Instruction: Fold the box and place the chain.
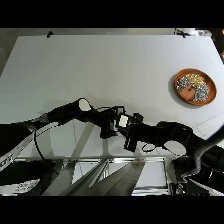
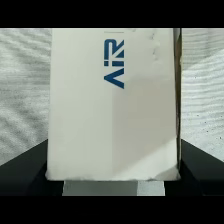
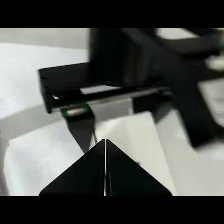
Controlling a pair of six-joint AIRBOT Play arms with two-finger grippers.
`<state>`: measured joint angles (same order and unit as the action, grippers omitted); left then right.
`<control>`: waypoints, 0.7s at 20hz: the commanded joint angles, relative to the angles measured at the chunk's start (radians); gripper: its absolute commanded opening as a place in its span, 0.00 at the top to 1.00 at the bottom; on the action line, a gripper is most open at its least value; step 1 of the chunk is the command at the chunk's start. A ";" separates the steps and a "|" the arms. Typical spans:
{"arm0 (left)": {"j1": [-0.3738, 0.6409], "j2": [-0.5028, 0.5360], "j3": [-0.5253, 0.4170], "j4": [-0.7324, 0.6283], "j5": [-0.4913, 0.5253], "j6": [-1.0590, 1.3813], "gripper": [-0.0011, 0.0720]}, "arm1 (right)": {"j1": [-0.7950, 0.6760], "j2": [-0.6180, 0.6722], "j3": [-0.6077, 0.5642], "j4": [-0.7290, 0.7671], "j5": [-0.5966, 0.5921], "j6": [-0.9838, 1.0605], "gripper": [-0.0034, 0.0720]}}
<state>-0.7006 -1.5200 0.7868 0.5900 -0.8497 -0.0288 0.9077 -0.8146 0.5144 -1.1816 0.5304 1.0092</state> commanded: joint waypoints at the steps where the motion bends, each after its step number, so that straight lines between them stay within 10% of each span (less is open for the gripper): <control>1: 0.001 0.001 0.001 0.002 0.000 0.002 0.70 | 0.000 0.071 0.005 -0.031 0.137 0.159 0.94; 8: 0.001 0.001 0.001 0.002 0.000 0.002 0.70 | 0.000 0.087 0.005 -0.337 0.658 0.655 0.94; 14: 0.001 0.001 0.001 -0.014 0.012 -0.019 0.90 | 0.000 0.087 0.005 -0.441 0.554 0.756 0.94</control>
